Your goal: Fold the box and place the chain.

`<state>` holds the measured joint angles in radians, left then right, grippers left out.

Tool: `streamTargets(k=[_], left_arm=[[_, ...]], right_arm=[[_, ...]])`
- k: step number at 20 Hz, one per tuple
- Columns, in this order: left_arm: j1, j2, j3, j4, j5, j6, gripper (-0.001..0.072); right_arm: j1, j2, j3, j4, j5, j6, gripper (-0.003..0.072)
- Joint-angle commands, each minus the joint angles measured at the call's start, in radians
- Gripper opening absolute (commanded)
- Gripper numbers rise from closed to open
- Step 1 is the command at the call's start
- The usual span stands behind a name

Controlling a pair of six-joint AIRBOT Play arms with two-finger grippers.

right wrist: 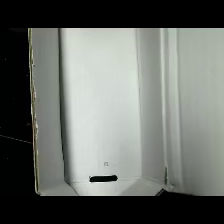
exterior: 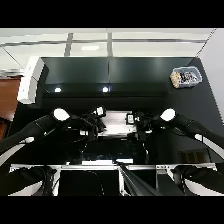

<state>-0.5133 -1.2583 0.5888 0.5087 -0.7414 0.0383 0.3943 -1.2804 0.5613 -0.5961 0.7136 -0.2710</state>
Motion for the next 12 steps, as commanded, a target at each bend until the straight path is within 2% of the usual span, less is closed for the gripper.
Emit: streamTargets(k=[1, 2, 5, 6, 9, 10, 12], left_arm=[[0.000, 0.002, 0.001, 0.023, -0.013, -0.060, 0.0274], [0.008, 0.009, 0.011, 0.065, -0.035, -0.124, 0.0026], [0.056, 0.073, 0.055, 0.276, -0.103, -0.480, 0.0024], [0.079, 0.109, 0.062, 0.343, -0.134, -0.529, 0.0023], [0.206, 0.210, 0.047, 0.549, -0.091, -0.969, 0.0023], [0.269, 0.225, 0.044, 0.569, -0.093, -1.096, 0.0024], [0.407, 0.227, 0.028, 0.505, -0.124, -1.258, 0.0024]], right_arm=[[0.001, -0.001, 0.000, 0.001, 0.000, 0.002, 0.0232], [0.001, -0.001, 0.000, 0.001, 0.000, 0.002, 0.0232], [0.001, -0.001, 0.000, 0.001, 0.000, 0.002, 0.0232], [0.001, -0.001, 0.000, 0.001, 0.000, 0.002, 0.0232], [0.001, -0.001, 0.000, 0.001, 0.000, 0.002, 0.0232], [0.001, -0.001, 0.000, 0.001, 0.000, 0.002, 0.0232], [0.001, -0.001, 0.000, 0.001, 0.000, 0.002, 0.0232]])
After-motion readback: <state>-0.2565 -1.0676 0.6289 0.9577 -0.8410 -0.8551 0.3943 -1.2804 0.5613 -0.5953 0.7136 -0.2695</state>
